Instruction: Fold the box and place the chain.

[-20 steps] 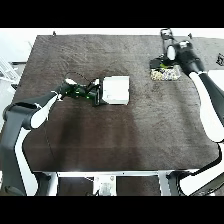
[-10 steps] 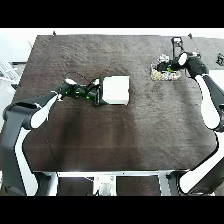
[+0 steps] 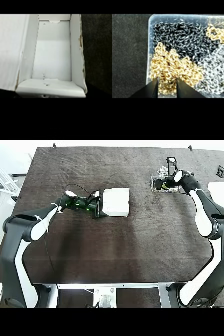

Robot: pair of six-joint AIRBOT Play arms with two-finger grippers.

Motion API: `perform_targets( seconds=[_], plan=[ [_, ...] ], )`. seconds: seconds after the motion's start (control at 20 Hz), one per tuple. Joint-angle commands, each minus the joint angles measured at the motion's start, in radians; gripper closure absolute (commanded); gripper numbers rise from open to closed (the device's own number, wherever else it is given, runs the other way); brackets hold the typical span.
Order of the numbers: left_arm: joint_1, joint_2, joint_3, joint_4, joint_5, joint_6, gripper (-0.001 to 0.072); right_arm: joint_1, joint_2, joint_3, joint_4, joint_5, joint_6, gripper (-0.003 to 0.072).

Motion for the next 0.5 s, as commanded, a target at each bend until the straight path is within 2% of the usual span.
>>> perform_targets(
  seconds=[0.0,0.05,0.15,0.35,0.45],
  plan=[
    [0.0,-0.001,0.0,0.0,0.0,0.0,0.0172,0.002,-0.013,0.003,0.019,0.004,-0.01,0.0465],
    [0.0,-0.001,0.0,0.0,0.0,0.0,0.0172,0.002,-0.013,0.008,0.019,0.005,-0.009,0.0576],
    [0.0,-0.001,0.0,0.0,0.0,0.0,0.0172,0.003,-0.006,0.033,0.019,0.022,-0.008,0.0675],
    [0.0,-0.001,0.0,0.0,0.0,0.0,0.0172,0.012,0.014,0.145,-0.002,0.128,0.01,0.0677],
    [0.0,-0.001,0.0,0.0,0.0,0.0,0.0172,0.025,0.03,0.204,-0.058,0.198,0.03,0.0677]
  ],
)
